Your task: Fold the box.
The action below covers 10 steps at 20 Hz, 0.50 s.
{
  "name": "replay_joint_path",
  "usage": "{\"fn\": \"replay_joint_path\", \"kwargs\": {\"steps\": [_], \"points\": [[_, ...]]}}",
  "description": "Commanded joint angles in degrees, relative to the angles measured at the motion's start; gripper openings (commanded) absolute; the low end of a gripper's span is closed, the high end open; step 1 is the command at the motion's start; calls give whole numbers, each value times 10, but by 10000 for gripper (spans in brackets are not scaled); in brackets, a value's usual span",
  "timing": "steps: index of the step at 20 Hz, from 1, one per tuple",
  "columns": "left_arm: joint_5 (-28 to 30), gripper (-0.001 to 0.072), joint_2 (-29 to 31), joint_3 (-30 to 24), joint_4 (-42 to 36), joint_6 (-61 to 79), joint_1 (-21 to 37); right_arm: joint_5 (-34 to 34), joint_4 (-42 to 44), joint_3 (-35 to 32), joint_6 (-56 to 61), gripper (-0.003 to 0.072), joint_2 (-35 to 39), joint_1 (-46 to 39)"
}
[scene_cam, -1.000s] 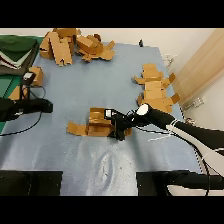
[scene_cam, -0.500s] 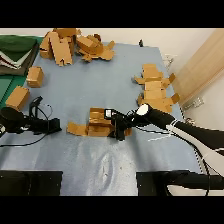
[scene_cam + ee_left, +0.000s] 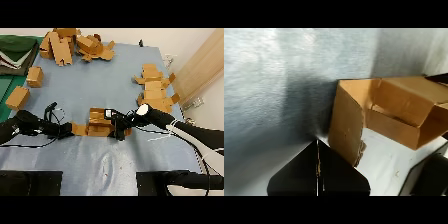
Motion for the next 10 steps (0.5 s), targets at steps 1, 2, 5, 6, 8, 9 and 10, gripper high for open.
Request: {"fn": "replay_joint_path", "kwargs": {"steps": [1, 2, 5, 6, 8, 9, 10], "points": [[2, 12, -30, 0, -91, 65, -10, 2, 0, 0, 0, 509, 0, 0], [7, 12, -31, 0, -100, 75, -10, 3, 0, 0, 0, 509, 0, 0], [16, 12, -30, 0, -106, 78, -10, 4, 0, 0, 0, 509, 0, 0], [11, 12, -30, 0, -111, 78, -10, 4, 0, 0, 0, 509, 0, 0], [-17, 13, -29, 1, -128, 78, -10, 4, 0, 0, 0, 509, 0, 0], [-20, 13, -26, 1, -142, 78, -10, 4, 0, 0, 0, 509, 0, 0], [-19, 13, -23, 2, -147, 82, -10, 4, 0, 0, 0, 509, 0, 0]]}}
